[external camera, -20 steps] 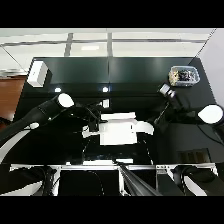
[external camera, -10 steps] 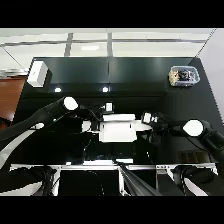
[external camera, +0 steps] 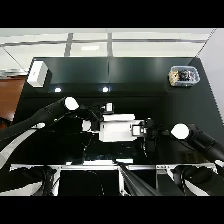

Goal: Fold the box and place the chain.

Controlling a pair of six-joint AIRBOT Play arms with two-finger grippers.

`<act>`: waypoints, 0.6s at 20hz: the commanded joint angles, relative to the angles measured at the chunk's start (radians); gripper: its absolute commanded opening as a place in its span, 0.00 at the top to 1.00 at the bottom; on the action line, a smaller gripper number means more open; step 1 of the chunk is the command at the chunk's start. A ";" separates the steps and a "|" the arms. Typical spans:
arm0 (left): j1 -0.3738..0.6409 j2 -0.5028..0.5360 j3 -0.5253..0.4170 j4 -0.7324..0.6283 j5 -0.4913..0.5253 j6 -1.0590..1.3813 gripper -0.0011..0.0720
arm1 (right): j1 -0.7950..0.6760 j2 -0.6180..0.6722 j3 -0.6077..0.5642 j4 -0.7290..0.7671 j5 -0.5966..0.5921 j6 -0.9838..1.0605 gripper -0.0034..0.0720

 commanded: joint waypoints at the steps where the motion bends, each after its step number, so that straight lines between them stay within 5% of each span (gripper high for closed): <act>1: 0.000 0.000 0.001 0.000 0.000 -0.001 0.95 | 0.077 -0.048 -0.001 0.023 -0.117 -0.006 0.05; 4: 0.000 0.000 0.001 0.000 0.000 -0.001 0.95 | 0.076 -0.044 0.014 0.094 -0.217 0.024 0.05; 12: 0.000 0.000 0.001 0.000 0.000 -0.001 0.95 | 0.011 -0.042 0.092 0.086 -0.151 0.005 0.05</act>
